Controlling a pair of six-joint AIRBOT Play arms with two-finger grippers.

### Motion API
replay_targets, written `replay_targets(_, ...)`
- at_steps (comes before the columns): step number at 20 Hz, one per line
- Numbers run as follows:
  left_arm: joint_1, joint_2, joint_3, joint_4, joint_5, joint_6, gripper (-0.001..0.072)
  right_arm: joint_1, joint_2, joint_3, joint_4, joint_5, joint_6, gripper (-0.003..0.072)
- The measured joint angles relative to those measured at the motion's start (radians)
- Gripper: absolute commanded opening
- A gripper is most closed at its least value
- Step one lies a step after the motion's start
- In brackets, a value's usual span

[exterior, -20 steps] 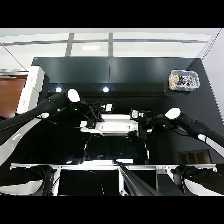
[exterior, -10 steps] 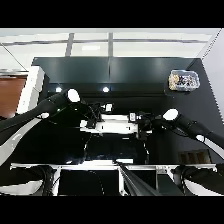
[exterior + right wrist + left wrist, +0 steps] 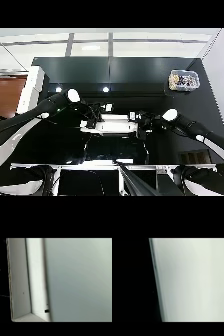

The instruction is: Fold the box and place the chain.

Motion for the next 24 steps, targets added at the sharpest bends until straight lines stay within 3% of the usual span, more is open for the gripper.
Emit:
replay_targets(11,0.000,0.000,0.000,0.000,0.000,-0.001,0.0029,0.001,-0.009,0.009,-0.015,0.001,0.018,0.0686)
replay_targets(13,0.000,0.000,0.000,0.000,0.000,-0.001,0.0029,0.001,-0.010,0.010,-0.017,0.002,0.019,0.0481)
replay_targets(18,0.000,0.000,0.000,0.000,-0.001,-0.001,0.0032,0.001,-0.010,0.010,-0.018,0.004,0.022,0.0481)
replay_targets(19,0.001,0.001,0.002,0.000,-0.002,-0.003,0.0110,0.001,-0.010,0.010,-0.018,0.004,0.022,0.0481)
replay_targets(20,0.002,0.003,0.005,0.002,-0.003,-0.015,0.0375,0.001,-0.010,0.010,-0.018,0.005,0.022,0.0481)
replay_targets(21,0.002,0.006,0.010,0.005,-0.003,-0.033,0.0547,0.001,-0.010,0.010,-0.019,0.005,0.022,0.0481)
replay_targets(22,0.002,0.013,0.017,0.018,-0.003,-0.064,0.0632,0.001,-0.010,0.010,-0.020,0.005,0.022,0.0481)
replay_targets(24,0.002,0.034,0.034,0.066,-0.007,-0.152,0.0653,0.001,-0.010,0.010,-0.020,0.005,0.022,0.0481)
